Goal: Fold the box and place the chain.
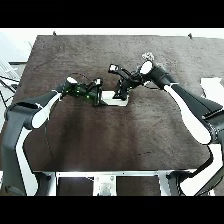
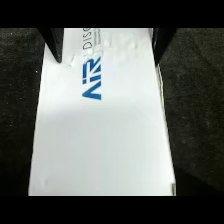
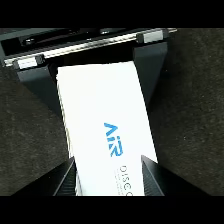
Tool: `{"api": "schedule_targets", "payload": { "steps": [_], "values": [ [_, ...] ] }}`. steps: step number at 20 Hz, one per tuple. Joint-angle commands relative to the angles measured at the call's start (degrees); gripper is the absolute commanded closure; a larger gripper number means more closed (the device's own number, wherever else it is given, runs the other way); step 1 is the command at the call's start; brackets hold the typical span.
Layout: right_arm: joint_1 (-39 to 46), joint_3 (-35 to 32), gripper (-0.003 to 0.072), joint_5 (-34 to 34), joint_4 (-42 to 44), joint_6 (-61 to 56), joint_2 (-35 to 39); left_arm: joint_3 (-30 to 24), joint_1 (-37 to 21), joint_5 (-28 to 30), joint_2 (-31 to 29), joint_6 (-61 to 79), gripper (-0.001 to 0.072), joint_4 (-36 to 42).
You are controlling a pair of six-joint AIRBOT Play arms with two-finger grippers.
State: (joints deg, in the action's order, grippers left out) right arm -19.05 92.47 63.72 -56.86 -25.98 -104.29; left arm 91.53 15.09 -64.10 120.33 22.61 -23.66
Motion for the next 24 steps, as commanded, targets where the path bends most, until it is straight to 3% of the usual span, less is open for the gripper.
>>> {"api": "schedule_targets", "payload": {
  "steps": [1,6,8,15,20,22,24],
  "values": [
    [-0.1,-0.3,0.0253,3.4,2.3,-0.3,0.0,0.0,0.0,0.4,0.0,-0.1,0.0421,0.1],
    [2.1,-3.4,0.0244,3.4,10.5,6.5,0.0,0.0,0.0,0.5,0.0,-0.1,0.0421,0.1],
    [3.3,-4.8,0.0182,3.4,13.9,8.8,0.0,0.0,0.0,0.4,0.0,-0.1,0.0421,0.1],
    [4.9,-5.1,0.0182,4.9,16.2,12.2,0.1,0.0,0.0,0.5,0.0,-0.1,0.0421,0.1],
    [7.5,-5.1,0.0185,4.9,24.2,14.3,0.1,0.0,0.0,0.5,0.0,-0.1,0.0421,0.1],
    [8.1,-5.1,0.0212,5.0,25.4,14.2,0.1,0.0,0.0,0.5,0.0,-0.1,0.0421,0.1],
    [8.1,-5.5,0.0395,4.9,25.4,14.0,0.0,0.0,0.0,0.5,0.0,-0.1,0.0421,0.1]
  ]
}}
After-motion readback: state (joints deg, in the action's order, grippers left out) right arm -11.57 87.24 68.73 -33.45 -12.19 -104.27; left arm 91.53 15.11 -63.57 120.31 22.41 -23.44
